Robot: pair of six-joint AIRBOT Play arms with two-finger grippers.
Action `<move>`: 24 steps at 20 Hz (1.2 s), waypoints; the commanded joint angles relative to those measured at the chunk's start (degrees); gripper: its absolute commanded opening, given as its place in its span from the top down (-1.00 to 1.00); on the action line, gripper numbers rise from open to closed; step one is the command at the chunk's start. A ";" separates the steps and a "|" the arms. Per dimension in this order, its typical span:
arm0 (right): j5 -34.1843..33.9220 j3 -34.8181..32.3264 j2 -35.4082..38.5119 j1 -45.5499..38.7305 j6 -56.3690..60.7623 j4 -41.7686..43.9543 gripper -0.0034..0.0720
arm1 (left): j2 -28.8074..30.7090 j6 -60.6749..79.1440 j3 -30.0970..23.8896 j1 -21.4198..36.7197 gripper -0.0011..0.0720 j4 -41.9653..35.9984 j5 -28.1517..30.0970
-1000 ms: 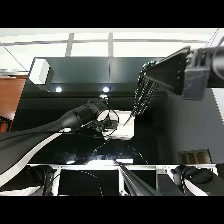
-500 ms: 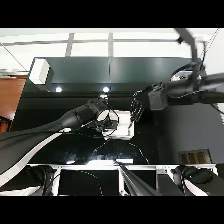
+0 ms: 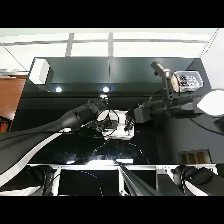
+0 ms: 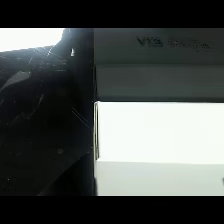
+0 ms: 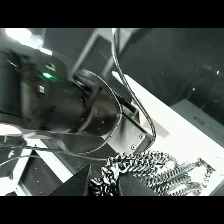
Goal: Fold the box and place the chain.
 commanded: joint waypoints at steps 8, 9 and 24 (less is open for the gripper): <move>2.14 -3.67 1.92 -5.73 1.01 -7.43 -0.01 | -0.04 0.02 0.00 0.00 0.90 0.02 0.20; 2.97 -3.58 3.39 -8.35 1.01 -9.49 -0.01 | -0.04 0.02 0.00 0.00 0.90 0.04 0.24; 8.02 -3.61 6.73 -20.20 -1.42 -14.71 -0.01 | 2.73 -3.50 4.17 0.70 -0.38 -0.35 -1.38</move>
